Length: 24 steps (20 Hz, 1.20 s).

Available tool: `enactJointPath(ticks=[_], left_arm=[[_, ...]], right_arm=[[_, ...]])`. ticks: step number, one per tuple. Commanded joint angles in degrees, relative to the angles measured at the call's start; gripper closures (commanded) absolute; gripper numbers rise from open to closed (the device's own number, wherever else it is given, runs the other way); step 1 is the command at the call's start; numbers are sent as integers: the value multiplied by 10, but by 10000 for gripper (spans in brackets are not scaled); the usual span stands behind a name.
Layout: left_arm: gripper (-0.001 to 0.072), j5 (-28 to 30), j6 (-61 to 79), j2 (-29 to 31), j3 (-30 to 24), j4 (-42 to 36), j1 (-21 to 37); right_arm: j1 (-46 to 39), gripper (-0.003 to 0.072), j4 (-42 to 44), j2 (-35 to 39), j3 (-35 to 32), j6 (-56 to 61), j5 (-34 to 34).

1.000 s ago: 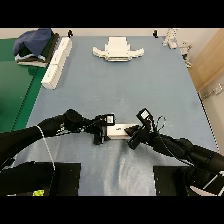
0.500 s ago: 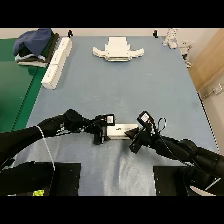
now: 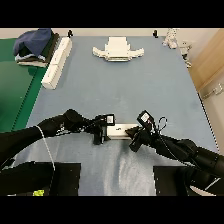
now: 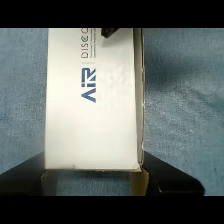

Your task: Fold the box.

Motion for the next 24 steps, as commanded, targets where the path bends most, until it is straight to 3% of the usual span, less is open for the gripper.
enactJointPath(ticks=[1,11,17,20,24], left_arm=[[292,0,0,0,0,0,0],[292,0,0,0,0,0,0],[292,0,0,0,0,0,0],[292,0,0,0,0,0,0],[292,0,0,0,0,0,0]], right_arm=[[1,683,-3,-22,0,0,-22],[0,682,-10,-10,2,0,-29],[-9,682,-88,27,52,0,-43],[-51,682,-146,1,125,3,-110],[-136,682,-273,-86,280,111,-277]])
